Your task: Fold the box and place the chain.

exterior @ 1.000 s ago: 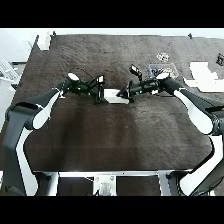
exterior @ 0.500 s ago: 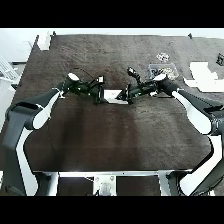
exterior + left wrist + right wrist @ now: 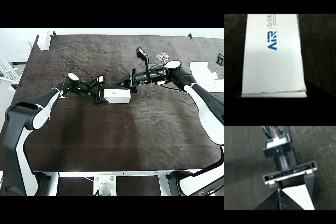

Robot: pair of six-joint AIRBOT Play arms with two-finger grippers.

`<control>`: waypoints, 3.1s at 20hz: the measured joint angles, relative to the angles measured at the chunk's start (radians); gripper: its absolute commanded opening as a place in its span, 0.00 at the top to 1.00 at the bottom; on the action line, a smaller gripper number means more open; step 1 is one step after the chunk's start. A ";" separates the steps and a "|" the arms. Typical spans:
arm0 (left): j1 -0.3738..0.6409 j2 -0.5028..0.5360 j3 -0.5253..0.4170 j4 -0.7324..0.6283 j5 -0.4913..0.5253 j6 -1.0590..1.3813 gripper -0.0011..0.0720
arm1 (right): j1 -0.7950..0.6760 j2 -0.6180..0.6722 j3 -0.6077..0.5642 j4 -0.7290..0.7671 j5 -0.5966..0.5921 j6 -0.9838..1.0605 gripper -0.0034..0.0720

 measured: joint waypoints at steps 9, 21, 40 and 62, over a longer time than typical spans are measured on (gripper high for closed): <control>0.000 0.000 0.000 0.000 0.000 0.001 0.33 | 0.019 -0.044 -0.118 -0.174 -0.189 0.025 0.95; -0.001 0.000 0.000 0.000 -0.002 0.001 0.33 | 0.065 -0.009 -0.115 -0.344 -0.266 0.027 0.95; 0.001 0.000 0.000 0.000 -0.002 0.001 0.33 | 0.027 0.681 -0.595 -0.292 -0.354 0.281 0.95; 0.156 0.264 0.004 0.046 0.039 -0.381 0.97 | -0.068 1.021 -0.945 -0.296 -0.391 0.361 0.94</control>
